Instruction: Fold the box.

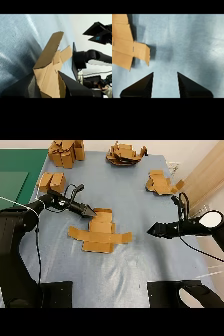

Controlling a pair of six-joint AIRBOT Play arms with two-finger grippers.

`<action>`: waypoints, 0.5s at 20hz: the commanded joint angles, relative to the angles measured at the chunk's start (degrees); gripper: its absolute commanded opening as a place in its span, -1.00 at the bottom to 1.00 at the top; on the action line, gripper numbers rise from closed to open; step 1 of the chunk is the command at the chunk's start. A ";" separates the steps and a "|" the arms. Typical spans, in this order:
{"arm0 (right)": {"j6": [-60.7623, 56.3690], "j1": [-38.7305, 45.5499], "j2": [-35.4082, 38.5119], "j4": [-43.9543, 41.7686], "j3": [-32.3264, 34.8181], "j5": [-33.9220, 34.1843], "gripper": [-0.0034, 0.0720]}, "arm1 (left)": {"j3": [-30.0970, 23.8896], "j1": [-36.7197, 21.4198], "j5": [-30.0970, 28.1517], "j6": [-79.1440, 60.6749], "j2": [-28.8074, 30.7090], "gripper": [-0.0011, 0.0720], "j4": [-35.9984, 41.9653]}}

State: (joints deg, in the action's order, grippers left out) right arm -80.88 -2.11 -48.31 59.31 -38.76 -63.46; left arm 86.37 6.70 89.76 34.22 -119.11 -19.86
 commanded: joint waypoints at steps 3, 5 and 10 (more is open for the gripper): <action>-4.35 -5.90 -5.57 -3.21 0.39 -0.83 0.34 | 0.04 0.00 -0.15 -0.37 -0.04 0.14 0.11; -4.09 -9.46 -8.85 -7.13 0.39 4.79 0.34 | 0.04 -0.02 -0.17 -0.39 -0.04 0.14 0.11; -0.81 -11.58 -16.81 -14.47 0.39 9.62 0.34 | 0.04 -0.02 -0.17 -0.39 -0.04 0.14 0.13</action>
